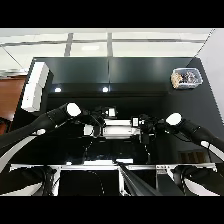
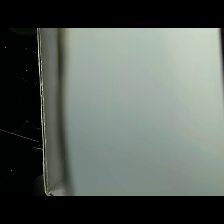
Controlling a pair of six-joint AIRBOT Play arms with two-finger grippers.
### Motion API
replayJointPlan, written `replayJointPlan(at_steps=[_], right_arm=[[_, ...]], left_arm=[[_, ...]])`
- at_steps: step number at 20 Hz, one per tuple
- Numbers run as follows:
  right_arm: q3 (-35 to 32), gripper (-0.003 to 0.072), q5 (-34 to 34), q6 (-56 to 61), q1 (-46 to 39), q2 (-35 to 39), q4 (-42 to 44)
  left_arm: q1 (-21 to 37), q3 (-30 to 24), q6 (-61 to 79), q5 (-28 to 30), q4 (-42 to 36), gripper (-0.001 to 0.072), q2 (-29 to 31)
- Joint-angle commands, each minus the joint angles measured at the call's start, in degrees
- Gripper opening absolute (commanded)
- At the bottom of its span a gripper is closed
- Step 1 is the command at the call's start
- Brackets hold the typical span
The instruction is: Fold the box and place the chain.
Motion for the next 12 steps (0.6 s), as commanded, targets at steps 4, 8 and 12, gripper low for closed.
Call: replayJointPlan(at_steps=[4, 8, 12], right_arm=[[0.0, 0.0472, 0.0, 0.0, 0.1, 0.0, 0.0], [0.0, 0.0225, 0.3, 0.0, 0.1, 0.0, -0.2], [0.0, 0.0190, 0.4, 0.0, 0.1, 0.0, -0.2]], left_arm=[[0.0, 0.0, 0.0, 0.0, 0.0, 0.0026, 0.0], [0.0, 0.3, -1.8, 0.0, 0.1, 0.0029, 0.2], [0.0, 1.1, -3.3, -0.9, 1.6, 0.0513, 3.1]])
